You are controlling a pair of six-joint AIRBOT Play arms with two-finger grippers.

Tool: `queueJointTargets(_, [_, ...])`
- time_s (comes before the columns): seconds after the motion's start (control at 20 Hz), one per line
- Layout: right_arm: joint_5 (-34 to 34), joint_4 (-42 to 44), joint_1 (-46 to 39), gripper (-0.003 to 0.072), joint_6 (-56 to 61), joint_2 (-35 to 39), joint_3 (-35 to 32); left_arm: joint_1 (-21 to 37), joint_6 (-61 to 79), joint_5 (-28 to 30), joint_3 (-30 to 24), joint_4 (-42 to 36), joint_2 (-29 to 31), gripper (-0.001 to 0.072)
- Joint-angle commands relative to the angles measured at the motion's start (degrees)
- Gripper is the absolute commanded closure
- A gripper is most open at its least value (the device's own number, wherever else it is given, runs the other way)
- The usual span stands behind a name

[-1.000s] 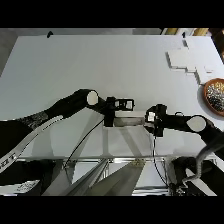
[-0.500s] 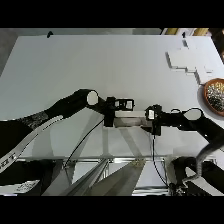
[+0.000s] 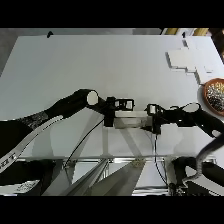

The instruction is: Fold the box and place the chain.

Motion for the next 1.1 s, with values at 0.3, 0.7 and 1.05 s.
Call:
queueJointTargets(0.3, [2.25,1.75,-0.46,0.0046,-2.6,-3.87,0.17,0.02,0.0,0.02,0.0,0.0,-0.02,0.0698])
queueJointTargets(0.7, [1.01,1.73,-0.13,0.0047,-2.6,-5.01,0.17,0.02,0.0,0.02,0.0,0.0,-0.02,0.0698])
queueJointTargets(1.05, [-0.87,2.58,1.86,0.0047,-2.58,-5.01,0.17,0.02,0.0,0.02,0.0,0.0,-0.02,0.0698])
